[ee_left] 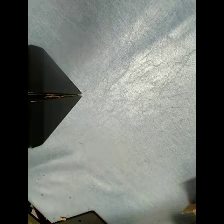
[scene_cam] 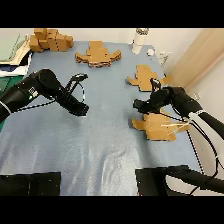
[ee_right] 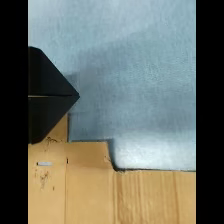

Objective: Fold the box.

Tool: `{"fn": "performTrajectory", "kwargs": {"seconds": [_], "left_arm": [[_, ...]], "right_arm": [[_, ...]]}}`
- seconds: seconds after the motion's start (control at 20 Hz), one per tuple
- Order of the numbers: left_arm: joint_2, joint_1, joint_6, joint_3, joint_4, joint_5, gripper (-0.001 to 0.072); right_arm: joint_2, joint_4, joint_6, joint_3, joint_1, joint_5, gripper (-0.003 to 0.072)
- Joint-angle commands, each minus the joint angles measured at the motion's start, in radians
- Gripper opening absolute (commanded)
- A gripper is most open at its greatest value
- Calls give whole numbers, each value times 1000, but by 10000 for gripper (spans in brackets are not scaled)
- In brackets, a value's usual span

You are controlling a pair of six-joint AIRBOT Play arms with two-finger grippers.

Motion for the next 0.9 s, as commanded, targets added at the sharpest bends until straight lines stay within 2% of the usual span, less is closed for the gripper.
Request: {"fn": "performTrajectory", "kwargs": {"seconds": [0.0,0.15,0.35,0.5,0.6,0.85], "left_arm": [[0,0,0,0,0,3,14],[0,0,0,0,0,4,15],[0,0,0,0,0,4,14],[0,0,0,0,0,4,14],[0,0,0,0,0,4,14],[0,0,0,0,0,4,14]], "right_arm": [[-4,-183,0,80,-44,-97,132],[-21,-376,-10,206,-219,-265,409],[-63,-376,-178,231,-526,-336,409],[-124,-253,-318,231,-700,-350,410],[-156,-159,-435,232,-763,-362,410],[-235,-129,-539,232,-786,-414,409]]}}
